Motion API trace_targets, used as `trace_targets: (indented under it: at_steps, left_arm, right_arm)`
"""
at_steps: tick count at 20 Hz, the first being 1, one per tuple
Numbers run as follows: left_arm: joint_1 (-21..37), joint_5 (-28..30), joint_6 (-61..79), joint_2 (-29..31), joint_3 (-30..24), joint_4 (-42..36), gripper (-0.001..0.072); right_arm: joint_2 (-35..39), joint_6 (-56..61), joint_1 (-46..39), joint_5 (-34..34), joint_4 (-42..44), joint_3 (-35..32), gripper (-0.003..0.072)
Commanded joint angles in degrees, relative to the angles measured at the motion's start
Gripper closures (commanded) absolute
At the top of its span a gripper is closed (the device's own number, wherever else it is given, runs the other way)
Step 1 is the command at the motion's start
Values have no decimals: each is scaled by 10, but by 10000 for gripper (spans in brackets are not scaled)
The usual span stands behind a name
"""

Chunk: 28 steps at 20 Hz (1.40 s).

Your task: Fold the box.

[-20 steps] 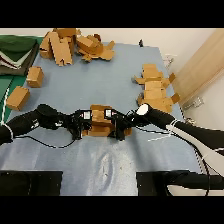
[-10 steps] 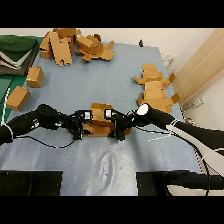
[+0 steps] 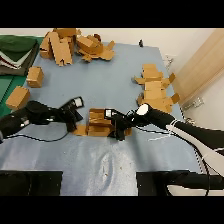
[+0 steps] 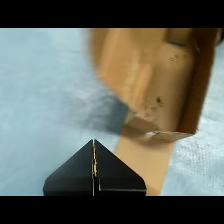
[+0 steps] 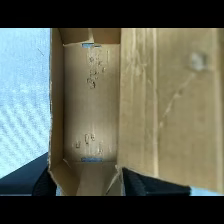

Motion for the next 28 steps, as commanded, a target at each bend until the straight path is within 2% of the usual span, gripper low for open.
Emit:
trace_targets:
  at_steps: [1,3,4,6,8,10,12,15,19,23,28]
  left_arm:
    - [86,37,-156,77,0,13,696]
    - [162,87,-360,103,0,37,696]
    - [202,68,-482,103,0,80,697]
    - [254,-21,-687,91,-2,199,698]
    - [259,-94,-798,81,-16,261,697]
    - [252,-148,-825,72,-35,249,697]
    - [226,-164,-822,68,-59,214,697]
    - [163,-153,-821,68,-85,181,697]
    - [101,-129,-821,68,-90,140,697]
    - [71,-118,-812,31,-90,116,697]
    - [55,-119,-717,-26,-90,-10,697]
  right_arm:
    - [0,0,0,0,0,0,178]
    - [0,0,0,0,0,0,177]
    - [0,0,0,0,0,0,178]
    - [0,0,0,0,0,0,178]
    - [0,-1,0,0,0,0,178]
    - [0,0,0,0,0,0,177]
    - [0,0,0,-4,0,0,178]
    - [0,0,0,-5,0,0,178]
    - [0,0,0,-4,0,0,178]
    - [0,0,0,-4,0,0,178]
    - [0,0,0,-2,0,0,178]
